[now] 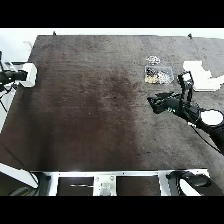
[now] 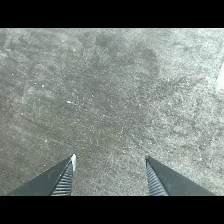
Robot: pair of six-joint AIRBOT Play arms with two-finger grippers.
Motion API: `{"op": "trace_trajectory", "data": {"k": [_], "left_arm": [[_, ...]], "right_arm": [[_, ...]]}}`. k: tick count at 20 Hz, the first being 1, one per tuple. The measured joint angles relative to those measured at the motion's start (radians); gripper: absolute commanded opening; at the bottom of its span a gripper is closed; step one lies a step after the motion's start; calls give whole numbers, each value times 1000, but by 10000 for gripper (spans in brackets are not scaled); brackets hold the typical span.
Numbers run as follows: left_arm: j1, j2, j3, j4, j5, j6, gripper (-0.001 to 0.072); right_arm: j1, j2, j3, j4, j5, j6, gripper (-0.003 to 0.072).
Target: Fold the box and place the chain.
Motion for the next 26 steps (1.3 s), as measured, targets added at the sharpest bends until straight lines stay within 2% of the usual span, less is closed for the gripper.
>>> {"op": "trace_trajectory", "data": {"k": [1,2,3,4,8,10,12,15,18,22,26], "left_arm": [[7,24,0,17,-24,-20,416],[16,53,0,32,-57,-38,119],[24,79,0,47,-90,-52,17],[32,109,0,58,-133,-56,15],[42,258,-11,45,-258,-35,12],[44,366,-58,-34,-286,32,12],[44,494,-148,-155,-305,134,12],[45,716,-354,-328,-299,287,12],[45,961,-613,-427,-241,394,12],[45,1277,-953,-474,-158,445,12],[45,1555,-1205,-460,-134,375,12]], "right_arm": [[0,0,0,0,0,0,465],[0,0,0,0,0,0,261],[0,0,0,0,0,0,141],[0,1,0,0,0,0,21],[0,25,0,0,-5,0,11],[0,61,0,0,-25,6,10],[0,110,0,0,-67,22,10],[0,192,0,-6,-127,37,8],[-7,262,-12,-24,-158,45,7],[-22,352,-66,-34,-213,66,7],[-30,432,-142,-56,-245,71,7]]}}
